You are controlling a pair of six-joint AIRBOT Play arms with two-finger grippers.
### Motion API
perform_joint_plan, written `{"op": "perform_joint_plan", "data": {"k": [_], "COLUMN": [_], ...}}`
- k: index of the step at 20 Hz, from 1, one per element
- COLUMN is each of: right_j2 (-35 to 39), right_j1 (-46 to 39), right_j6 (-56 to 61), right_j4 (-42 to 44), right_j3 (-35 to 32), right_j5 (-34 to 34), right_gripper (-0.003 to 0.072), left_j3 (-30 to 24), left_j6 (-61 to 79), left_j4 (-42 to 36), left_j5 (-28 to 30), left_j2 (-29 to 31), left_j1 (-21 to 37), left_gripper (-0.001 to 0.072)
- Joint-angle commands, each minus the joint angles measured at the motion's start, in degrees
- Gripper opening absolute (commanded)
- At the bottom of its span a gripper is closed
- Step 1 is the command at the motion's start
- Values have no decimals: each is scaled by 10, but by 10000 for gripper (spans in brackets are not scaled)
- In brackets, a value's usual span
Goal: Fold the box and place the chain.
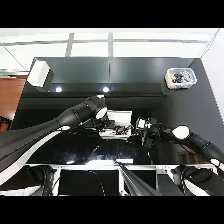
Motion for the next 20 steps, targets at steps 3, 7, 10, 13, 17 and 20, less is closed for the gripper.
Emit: {"op": "perform_joint_plan", "data": {"k": [3,7,10,13,17,20], "right_j2": [-1,-1,20,59,98,103], "right_j1": [2,-1,-23,-58,-123,-153], "right_j6": [14,90,252,382,511,561], "right_j4": [-2,-9,-52,-147,-176,-126], "right_j3": [0,8,61,142,258,336], "right_j5": [-9,-7,16,113,256,356], "right_gripper": [10,5,4,5,5,5], "left_j3": [0,0,0,0,0,0], "left_j6": [0,0,0,0,0,0], "left_j4": [0,0,0,0,0,0], "left_j5": [-1,-1,-1,-1,-1,0], "left_j2": [0,0,0,0,0,0], "left_j1": [0,0,0,0,0,0], "left_gripper": [27,27,27,27,26,27]}}
